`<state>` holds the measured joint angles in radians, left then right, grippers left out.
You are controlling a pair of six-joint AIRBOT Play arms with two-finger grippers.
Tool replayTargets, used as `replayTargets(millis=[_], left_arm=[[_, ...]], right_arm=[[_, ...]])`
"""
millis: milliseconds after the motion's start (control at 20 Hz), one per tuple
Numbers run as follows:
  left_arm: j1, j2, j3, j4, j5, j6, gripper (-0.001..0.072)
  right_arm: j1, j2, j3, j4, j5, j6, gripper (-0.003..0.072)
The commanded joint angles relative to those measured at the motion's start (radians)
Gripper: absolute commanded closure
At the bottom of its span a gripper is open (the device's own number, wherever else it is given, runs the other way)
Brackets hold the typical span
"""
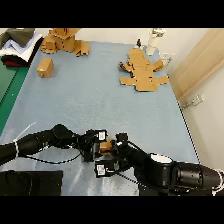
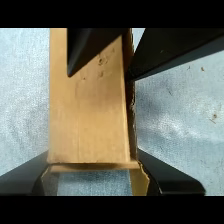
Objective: Fold the box.
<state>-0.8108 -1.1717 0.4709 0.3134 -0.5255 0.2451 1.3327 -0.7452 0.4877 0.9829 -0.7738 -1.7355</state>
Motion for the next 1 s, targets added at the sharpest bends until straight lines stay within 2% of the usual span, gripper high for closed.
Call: replayTargets(millis=[0, 50, 150, 250, 300, 400, 450, 950], left_arm=[[0.000, 0.000, 0.000, 0.001, 0.000, 0.001, 0.0232], [0.000, 0.000, 0.000, 0.001, 0.000, 0.001, 0.0232], [0.000, 0.000, 0.000, 0.001, 0.000, 0.001, 0.0232], [0.000, 0.000, 0.000, 0.000, 0.000, 0.001, 0.0232], [0.000, 0.000, 0.000, 0.001, 0.000, 0.001, 0.0232], [0.000, 0.000, 0.000, 0.001, 0.000, 0.001, 0.0232], [0.000, 0.000, 0.000, 0.001, 0.000, 0.001, 0.0232], [0.000, 0.000, 0.000, 0.000, 0.000, 0.001, 0.0232]], right_arm=[[0.000, 0.001, 0.010, 0.018, -0.014, 0.000, 0.0295], [0.000, 0.001, 0.010, 0.032, -0.018, 0.000, 0.0300], [0.000, 0.000, 0.009, 0.060, -0.022, 0.000, 0.0419], [0.000, 0.000, 0.009, 0.087, -0.022, 0.000, 0.0426], [0.000, 0.000, 0.009, 0.106, -0.022, 0.000, 0.0478], [0.000, -0.003, 0.009, 0.138, -0.022, 0.000, 0.0492], [0.000, -0.004, 0.007, 0.145, -0.021, 0.000, 0.0530], [0.000, -0.035, 0.005, 0.177, -0.021, 0.000, 0.0533]])
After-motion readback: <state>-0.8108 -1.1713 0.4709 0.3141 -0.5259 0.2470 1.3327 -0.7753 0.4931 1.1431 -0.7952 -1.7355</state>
